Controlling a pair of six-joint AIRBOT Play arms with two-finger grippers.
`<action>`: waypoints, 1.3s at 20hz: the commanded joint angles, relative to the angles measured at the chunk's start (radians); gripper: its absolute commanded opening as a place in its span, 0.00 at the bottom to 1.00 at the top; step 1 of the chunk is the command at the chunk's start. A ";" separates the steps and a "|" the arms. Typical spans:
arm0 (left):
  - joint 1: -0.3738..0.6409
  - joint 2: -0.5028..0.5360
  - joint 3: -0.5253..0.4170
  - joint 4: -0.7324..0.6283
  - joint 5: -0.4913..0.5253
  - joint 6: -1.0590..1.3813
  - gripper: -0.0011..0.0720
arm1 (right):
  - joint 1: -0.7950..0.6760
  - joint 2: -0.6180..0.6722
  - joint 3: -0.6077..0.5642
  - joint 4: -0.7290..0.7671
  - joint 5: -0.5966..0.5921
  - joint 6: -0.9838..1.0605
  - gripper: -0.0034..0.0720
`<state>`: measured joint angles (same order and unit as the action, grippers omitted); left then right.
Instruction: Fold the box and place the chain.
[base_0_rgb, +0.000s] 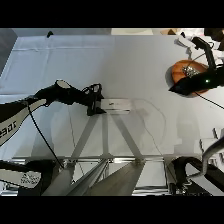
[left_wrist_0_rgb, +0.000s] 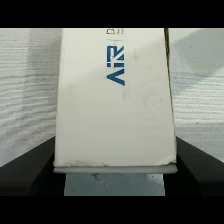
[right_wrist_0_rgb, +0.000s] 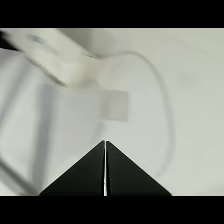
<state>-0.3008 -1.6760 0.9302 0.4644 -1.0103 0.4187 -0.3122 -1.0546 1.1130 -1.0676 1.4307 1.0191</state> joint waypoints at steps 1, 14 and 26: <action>0.000 0.000 0.000 -0.002 0.002 0.001 0.46 | -0.014 0.005 0.002 -0.369 -0.180 0.147 0.06; 0.000 0.013 0.000 -0.011 0.013 -0.032 0.03 | -0.014 0.005 0.002 -0.322 -0.508 0.313 0.06; 0.029 0.452 0.000 0.846 -0.013 -1.044 0.03 | -0.014 0.005 0.002 -0.278 -0.504 0.313 0.06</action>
<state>-0.2852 -1.3434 0.9298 0.9798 -1.0119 -0.3214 -0.3256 -1.0504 1.1133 -1.3506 0.9272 1.3315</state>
